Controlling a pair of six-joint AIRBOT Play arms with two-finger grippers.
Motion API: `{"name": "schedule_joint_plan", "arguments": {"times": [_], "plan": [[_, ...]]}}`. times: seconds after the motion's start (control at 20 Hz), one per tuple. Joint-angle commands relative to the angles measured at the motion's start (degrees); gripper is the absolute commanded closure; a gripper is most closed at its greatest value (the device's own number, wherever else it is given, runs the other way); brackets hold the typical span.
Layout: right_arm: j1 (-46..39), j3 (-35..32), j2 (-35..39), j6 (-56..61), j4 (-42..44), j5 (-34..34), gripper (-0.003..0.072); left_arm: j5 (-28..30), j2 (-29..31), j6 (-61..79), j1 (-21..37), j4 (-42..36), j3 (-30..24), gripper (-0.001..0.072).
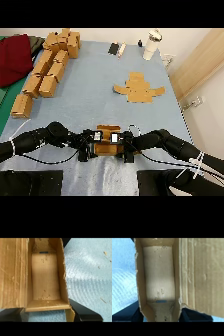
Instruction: Fold the box.
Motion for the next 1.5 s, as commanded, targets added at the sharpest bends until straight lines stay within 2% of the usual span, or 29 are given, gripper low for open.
{"name": "schedule_joint_plan", "arguments": {"times": [0.0, 0.25, 0.35, 0.5, 0.65, 0.85, 1.0, 1.1, 1.25, 1.35, 1.45], "plan": [[0.0, 0.0, 0.0, 0.0, -0.7, 0.0, 0.0300, 0.0, 0.0, 0.0, 0.0, 0.0, 0.1, 0.0193], [0.0, 0.1, 0.1, 0.0, -0.6, -0.2, 0.0298, 0.0, 0.0, 0.0, 0.0, 0.0, 0.1, 0.0193], [0.0, 0.4, 0.1, 0.0, -0.6, 0.5, -0.0034, 0.0, 0.0, 0.0, 0.0, 0.0, 0.1, 0.0193], [-0.2, 2.1, 0.5, 0.7, -1.7, -1.8, -0.0034, 0.0, 0.0, 0.0, 0.0, 0.0, 0.1, 0.0193], [-0.2, 2.5, 2.5, 8.2, -7.9, -4.3, -0.0034, 0.0, 0.0, 0.0, 0.0, 0.0, 0.1, 0.0193], [-0.1, 2.6, 9.9, 17.6, -16.5, -13.4, -0.0034, 0.0, 0.0, 0.0, 0.0, 0.0, 0.1, 0.0193], [-0.1, 2.6, 17.0, 21.7, -19.1, -16.2, -0.0034, 0.0, 0.0, 0.0, 0.0, 0.0, 0.1, 0.0193], [-0.1, 2.6, 21.6, 24.5, -15.2, -16.7, -0.0032, 0.0, 0.0, 0.0, 0.0, 0.0, 0.1, 0.0193], [-0.1, 2.5, 27.2, 40.3, -1.2, -21.7, -0.0032, 0.0, 0.0, 0.0, 0.0, 0.0, 0.1, 0.0193], [0.1, 2.5, 29.7, 56.2, 7.3, -25.9, -0.0032, 0.0, 0.0, 0.0, 0.0, 0.0, 0.1, 0.0193], [0.8, 2.5, 31.5, 75.7, 9.0, -26.1, -0.0032, 0.0, 0.0, 0.0, 0.0, 0.0, 0.1, 0.0193]]}}
